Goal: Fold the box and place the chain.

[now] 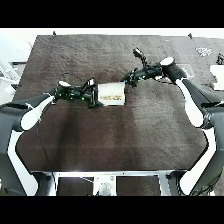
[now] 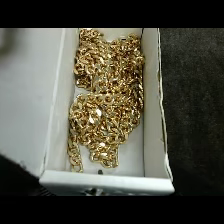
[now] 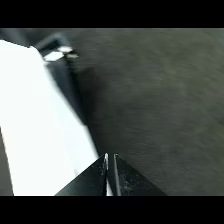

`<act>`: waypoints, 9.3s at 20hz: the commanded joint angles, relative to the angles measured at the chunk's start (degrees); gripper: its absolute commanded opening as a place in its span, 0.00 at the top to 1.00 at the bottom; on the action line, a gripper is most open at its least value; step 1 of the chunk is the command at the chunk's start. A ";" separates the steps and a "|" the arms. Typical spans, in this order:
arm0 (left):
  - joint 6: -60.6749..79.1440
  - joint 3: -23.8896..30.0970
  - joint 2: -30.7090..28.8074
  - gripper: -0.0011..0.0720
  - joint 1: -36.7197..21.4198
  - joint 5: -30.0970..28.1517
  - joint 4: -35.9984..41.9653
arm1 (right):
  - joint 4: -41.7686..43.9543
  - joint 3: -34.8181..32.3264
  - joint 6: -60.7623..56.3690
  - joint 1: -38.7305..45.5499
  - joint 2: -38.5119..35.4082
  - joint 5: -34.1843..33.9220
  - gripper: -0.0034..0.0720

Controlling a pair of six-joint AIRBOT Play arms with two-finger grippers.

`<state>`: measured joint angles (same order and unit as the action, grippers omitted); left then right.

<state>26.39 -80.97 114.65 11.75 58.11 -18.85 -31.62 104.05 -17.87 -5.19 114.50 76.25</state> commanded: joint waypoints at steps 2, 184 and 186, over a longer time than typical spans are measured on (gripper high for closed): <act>0.00 0.00 -0.04 0.35 -0.04 -0.04 0.00 | -0.07 3.37 -0.09 -1.07 0.09 11.91 0.68; -33.66 0.13 -25.40 0.97 -15.30 -16.04 -12.72 | -14.32 -98.27 -18.16 1.46 -102.64 -61.83 0.95; -37.99 0.13 -26.58 0.97 -21.16 -19.71 -15.10 | -14.32 -98.27 -18.18 1.46 -102.64 -61.83 0.95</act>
<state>-2.22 -80.86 91.29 -2.55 43.97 -29.30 -45.91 5.85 -35.90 -3.77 11.94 14.57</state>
